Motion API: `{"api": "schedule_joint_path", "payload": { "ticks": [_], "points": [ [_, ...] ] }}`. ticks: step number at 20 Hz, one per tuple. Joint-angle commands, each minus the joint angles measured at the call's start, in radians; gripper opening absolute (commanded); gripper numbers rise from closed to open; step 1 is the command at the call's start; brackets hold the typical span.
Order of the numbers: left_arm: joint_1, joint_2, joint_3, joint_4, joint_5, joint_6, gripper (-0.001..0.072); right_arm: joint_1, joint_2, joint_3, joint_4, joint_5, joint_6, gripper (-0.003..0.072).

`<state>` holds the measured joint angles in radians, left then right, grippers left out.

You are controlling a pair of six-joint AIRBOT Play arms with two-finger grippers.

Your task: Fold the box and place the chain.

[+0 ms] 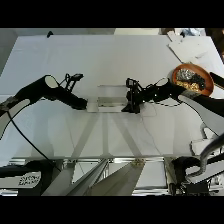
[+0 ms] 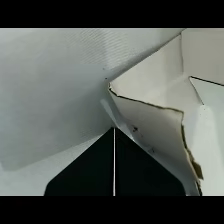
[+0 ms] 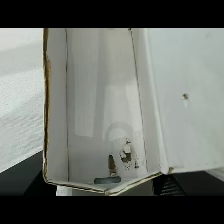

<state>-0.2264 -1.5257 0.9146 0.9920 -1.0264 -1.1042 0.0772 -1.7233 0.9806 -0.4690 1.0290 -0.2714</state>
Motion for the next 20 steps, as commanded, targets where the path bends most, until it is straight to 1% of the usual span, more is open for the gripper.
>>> {"api": "schedule_joint_path", "payload": {
  "ticks": [1, 5, 9, 12, 16, 20],
  "points": [
    [-0.021, -0.029, -0.001, -0.033, 0.01, -0.029, 0.0006, 0.0, 0.001, 0.0, 0.001, 0.0, 0.0, 0.0535],
    [-0.02, -0.006, -0.001, -0.045, 0.012, -0.021, 0.0005, 0.0, 0.001, 0.0, 0.001, 0.0, 0.0, 0.0535],
    [-0.012, 0.034, -0.001, -0.034, 0.037, -0.021, 0.0005, 0.0, 0.001, 0.0, 0.001, 0.0, 0.0, 0.0535],
    [0.005, 0.062, -0.001, -0.038, 0.03, -0.022, 0.0005, 0.0, 0.001, 0.0, 0.0, 0.0, 0.0, 0.0535],
    [0.008, 0.064, -0.001, -0.047, 0.014, -0.021, 0.0005, 0.0, 0.001, 0.0, 0.0, 0.001, 0.0, 0.0535],
    [0.006, 0.063, -0.001, -0.141, -0.024, 0.053, 0.0005, 0.0, 0.001, 0.0, 0.0, 0.001, 0.0, 0.0535]
  ]
}}
